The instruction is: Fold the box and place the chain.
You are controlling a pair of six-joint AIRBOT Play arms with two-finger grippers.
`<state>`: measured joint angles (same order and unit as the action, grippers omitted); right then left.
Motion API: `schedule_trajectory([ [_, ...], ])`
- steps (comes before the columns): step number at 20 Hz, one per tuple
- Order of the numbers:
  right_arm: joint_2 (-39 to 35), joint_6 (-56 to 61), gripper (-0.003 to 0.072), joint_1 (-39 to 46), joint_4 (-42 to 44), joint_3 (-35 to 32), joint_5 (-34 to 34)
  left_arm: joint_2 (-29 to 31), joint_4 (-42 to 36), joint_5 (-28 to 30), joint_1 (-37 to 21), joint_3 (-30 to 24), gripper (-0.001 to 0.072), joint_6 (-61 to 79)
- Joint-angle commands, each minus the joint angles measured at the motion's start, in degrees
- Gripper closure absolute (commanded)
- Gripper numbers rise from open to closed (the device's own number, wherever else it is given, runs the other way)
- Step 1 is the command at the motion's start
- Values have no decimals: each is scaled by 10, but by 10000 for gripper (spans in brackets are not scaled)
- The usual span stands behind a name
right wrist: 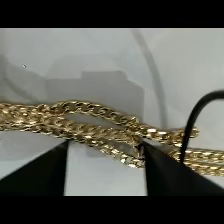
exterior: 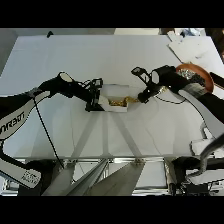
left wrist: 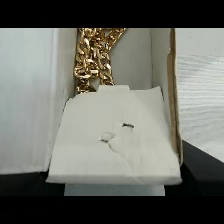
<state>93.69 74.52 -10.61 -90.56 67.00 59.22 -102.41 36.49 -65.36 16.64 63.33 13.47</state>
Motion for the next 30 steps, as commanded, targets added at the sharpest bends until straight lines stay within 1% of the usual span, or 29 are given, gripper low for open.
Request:
schedule_trajectory([
  [1, 28, 15, 469, 0, -3, -1, 2, 0, 0, 0, 0, 0, 499, 0],
  [2, 26, 15, 652, 0, -3, -1, 1, 0, 0, 0, 0, 0, 499, 0],
  [3, 24, 14, 676, 0, -5, -1, 1, 0, 0, 0, 0, 0, 499, 0],
  [7, -12, 2, 675, 0, -9, -1, -5, 0, 0, 0, 0, 0, 499, 0],
  [10, -68, 2, 675, 0, -9, -1, -31, 0, 0, 0, 0, 0, 499, 0],
  [14, -143, -3, 675, -2, 8, -1, -35, 0, 0, 0, 0, 0, 499, 0],
  [19, -207, -13, 675, -49, 40, -1, -25, 0, 0, 0, 0, 0, 499, 0],
  [26, -210, -13, 675, -171, 95, -1, -42, 0, 0, 0, 0, 0, 499, 0],
  [30, -201, -6, 677, -214, 103, -1, -120, 0, 0, 0, 0, 0, 499, 0],
])
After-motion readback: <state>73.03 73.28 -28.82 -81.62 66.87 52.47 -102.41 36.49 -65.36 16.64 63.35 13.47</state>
